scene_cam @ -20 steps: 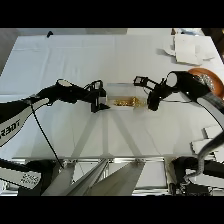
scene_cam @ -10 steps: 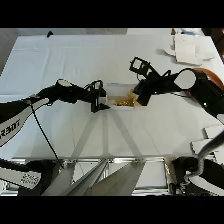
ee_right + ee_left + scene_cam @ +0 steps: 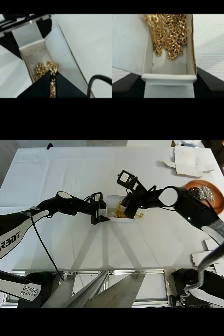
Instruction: Fold the box and place the chain.
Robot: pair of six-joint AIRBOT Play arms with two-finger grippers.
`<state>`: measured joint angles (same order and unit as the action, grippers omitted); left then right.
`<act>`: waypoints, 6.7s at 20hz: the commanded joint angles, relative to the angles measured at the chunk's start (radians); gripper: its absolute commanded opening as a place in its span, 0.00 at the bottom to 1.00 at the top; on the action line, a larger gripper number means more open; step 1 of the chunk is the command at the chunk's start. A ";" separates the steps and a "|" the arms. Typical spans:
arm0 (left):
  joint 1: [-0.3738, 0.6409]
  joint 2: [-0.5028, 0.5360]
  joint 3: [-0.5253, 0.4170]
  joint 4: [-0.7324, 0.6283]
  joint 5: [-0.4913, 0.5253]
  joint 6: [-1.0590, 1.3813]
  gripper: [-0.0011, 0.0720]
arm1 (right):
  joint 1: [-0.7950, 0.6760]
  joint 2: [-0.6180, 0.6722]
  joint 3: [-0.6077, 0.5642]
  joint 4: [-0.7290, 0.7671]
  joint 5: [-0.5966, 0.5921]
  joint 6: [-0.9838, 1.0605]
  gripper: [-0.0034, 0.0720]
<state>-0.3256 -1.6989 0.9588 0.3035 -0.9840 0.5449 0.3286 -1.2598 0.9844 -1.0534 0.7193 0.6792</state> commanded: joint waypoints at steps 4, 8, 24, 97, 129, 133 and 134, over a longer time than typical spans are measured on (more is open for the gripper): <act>0.000 0.000 0.001 0.000 0.000 0.000 0.52 | -0.012 0.046 0.000 -0.074 0.073 0.037 0.50; 0.000 0.000 0.001 0.000 0.000 0.000 0.52 | -0.153 0.106 0.000 -0.076 0.197 0.026 0.50; 0.000 0.000 0.001 0.000 0.000 0.000 0.52 | -0.196 -0.147 -0.075 -0.271 0.129 0.027 0.92; 0.000 0.000 0.001 0.000 0.000 0.000 0.52 | -0.241 -0.290 0.398 -0.068 0.297 0.372 0.32; 0.000 0.000 0.001 0.000 0.000 0.000 0.52 | 0.094 -0.087 0.064 -0.132 0.049 -0.125 0.56; 0.000 0.000 0.001 0.000 0.000 0.000 0.52 | 0.123 -0.087 0.058 -0.155 -0.079 -0.146 0.57; 0.000 0.000 0.001 0.000 0.000 0.000 0.52 | 0.123 -0.087 0.058 -0.154 -0.081 -0.145 0.57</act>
<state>-0.3256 -1.6989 0.9588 0.3035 -0.9840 0.5453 0.4366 -1.3483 1.0500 -1.1896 0.7174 0.5571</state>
